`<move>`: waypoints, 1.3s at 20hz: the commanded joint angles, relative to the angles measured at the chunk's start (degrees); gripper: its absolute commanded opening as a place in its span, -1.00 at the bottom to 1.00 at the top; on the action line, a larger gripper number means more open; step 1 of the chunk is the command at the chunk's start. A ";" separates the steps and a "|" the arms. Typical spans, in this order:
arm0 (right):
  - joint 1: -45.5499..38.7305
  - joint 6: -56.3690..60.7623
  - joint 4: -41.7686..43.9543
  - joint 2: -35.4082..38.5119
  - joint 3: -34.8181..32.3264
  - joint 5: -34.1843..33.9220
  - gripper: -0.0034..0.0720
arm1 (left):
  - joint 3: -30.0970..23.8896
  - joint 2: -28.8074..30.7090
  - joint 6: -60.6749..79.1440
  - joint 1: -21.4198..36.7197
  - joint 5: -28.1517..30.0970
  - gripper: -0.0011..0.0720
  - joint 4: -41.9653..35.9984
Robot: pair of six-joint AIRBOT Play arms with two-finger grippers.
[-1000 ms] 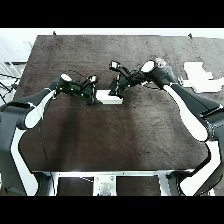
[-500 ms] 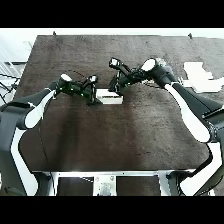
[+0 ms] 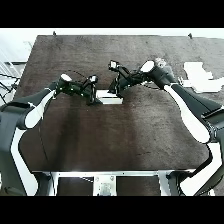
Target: Fold the box and place the chain.
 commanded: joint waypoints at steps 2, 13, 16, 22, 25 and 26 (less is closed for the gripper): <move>0.50 0.44 0.09 0.00 -0.55 -0.85 -0.52 | 0.02 0.04 0.04 0.02 -0.04 0.37 0.04; 2.73 0.39 0.39 0.00 -5.75 -1.05 -0.51 | 0.02 0.04 0.04 0.02 -0.04 0.37 0.04; 2.27 -0.09 4.13 0.07 -5.18 -0.98 -0.50 | 0.02 0.04 0.04 0.02 -0.04 0.37 0.04; 0.87 -1.49 8.87 0.11 -4.42 0.50 -0.02 | 0.02 0.04 0.04 0.02 -0.04 0.37 0.04; -0.07 -1.51 10.99 0.11 -4.35 0.46 -0.24 | 0.02 0.04 0.04 0.02 -0.04 0.37 0.04; -0.17 -1.49 11.19 0.09 -4.35 0.26 -0.54 | 0.02 0.04 0.04 0.02 -0.04 0.37 0.04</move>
